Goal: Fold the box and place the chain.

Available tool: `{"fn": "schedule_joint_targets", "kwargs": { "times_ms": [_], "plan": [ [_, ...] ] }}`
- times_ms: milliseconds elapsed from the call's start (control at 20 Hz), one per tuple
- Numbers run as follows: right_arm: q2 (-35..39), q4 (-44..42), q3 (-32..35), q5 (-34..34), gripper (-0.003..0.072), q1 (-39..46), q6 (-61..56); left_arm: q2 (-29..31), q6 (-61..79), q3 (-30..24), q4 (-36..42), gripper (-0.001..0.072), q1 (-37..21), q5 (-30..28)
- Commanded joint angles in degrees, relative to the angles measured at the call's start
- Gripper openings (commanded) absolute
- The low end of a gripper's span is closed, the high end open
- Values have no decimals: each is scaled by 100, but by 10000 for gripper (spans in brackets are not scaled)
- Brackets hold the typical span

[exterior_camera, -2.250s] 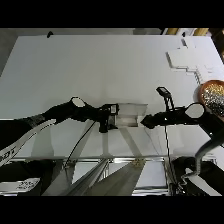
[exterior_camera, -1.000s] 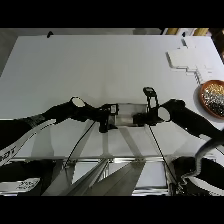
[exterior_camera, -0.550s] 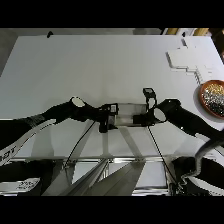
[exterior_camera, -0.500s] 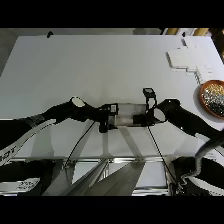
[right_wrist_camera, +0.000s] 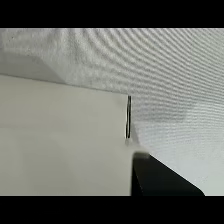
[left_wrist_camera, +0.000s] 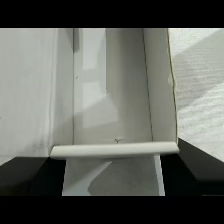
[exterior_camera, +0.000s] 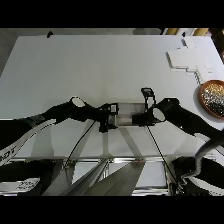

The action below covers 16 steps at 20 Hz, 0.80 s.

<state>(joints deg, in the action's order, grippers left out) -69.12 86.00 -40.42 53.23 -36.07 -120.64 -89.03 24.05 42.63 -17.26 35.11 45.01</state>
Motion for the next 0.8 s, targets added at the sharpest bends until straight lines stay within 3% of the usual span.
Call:
{"fn": "schedule_joint_targets", "kwargs": {
  "times_ms": [0,250,300,400,500,750],
  "plan": [
    [-90,212,-76,15,221,2,-111,0,13,0,-13,82,0,22],
    [-435,205,-76,50,217,2,-107,0,13,0,-13,82,-2,22],
    [-439,205,-76,61,165,0,-107,0,13,0,-15,82,0,22],
    [-439,208,-76,59,137,2,-105,0,13,0,-13,82,0,22],
    [-439,205,-76,59,42,0,-98,0,13,0,-15,82,0,22],
    [-439,205,-76,57,21,0,-85,0,13,0,-15,82,0,22]
  ]
}}
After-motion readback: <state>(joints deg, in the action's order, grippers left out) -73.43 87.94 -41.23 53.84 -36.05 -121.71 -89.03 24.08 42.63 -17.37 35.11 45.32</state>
